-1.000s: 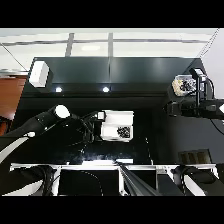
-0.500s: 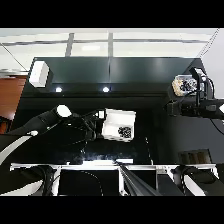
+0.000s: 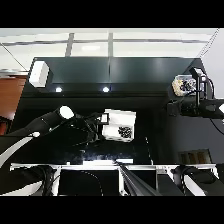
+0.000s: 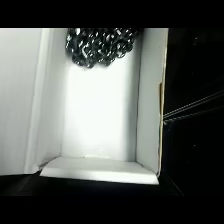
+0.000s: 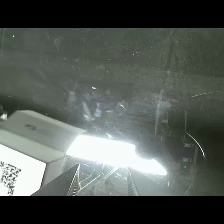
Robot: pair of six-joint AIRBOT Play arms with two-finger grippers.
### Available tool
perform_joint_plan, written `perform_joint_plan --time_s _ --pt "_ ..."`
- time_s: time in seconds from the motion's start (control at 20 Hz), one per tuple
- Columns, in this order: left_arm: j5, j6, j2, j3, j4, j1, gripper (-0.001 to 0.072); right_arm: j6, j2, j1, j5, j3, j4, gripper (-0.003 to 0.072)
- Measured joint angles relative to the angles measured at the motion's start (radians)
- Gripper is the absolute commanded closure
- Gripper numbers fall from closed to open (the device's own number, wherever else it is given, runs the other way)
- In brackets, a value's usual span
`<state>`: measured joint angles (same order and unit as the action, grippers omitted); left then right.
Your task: Fold the box and place the chain.
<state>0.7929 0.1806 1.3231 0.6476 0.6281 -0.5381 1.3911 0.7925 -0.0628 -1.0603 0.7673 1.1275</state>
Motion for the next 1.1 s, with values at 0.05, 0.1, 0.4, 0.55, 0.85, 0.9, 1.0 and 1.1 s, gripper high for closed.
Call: perform_joint_plan --time_s 0.05,0.1,0.4,0.55,0.85,0.9,1.0,1.1 --pt "-0.002 0.005 0.000 0.000 -0.003 -0.006 0.0022 0.000 0.000 0.000 0.000 0.000 0.001 0.0325" --pt "-0.005 0.009 0.000 0.000 -0.006 -0.011 0.0045 0.000 0.000 0.000 0.000 0.000 0.000 0.0326" --pt "-0.006 0.019 0.000 0.000 -0.010 -0.023 0.0270 -0.002 0.005 -0.010 0.032 0.000 0.008 -0.0003" --pt "-0.010 0.012 0.000 0.000 -0.011 -0.025 0.0270 -0.021 0.025 -0.049 0.109 0.003 0.007 -0.0004" --pt "-0.049 -0.019 0.000 0.000 -0.014 -0.025 0.0270 -0.098 0.235 -0.089 0.215 0.113 -0.072 -0.0003" --pt "-0.050 -0.022 0.000 0.000 -0.014 -0.025 0.0270 -0.138 0.285 -0.091 0.213 0.137 -0.106 -0.0004" --pt "-0.051 -0.026 0.000 0.000 -0.013 -0.026 0.0270 -0.235 0.372 -0.094 0.203 0.169 -0.180 -0.0003" --pt "-0.053 -0.029 0.000 0.000 -0.013 -0.028 0.0270 -0.357 0.433 -0.098 0.178 0.186 -0.249 -0.0003"
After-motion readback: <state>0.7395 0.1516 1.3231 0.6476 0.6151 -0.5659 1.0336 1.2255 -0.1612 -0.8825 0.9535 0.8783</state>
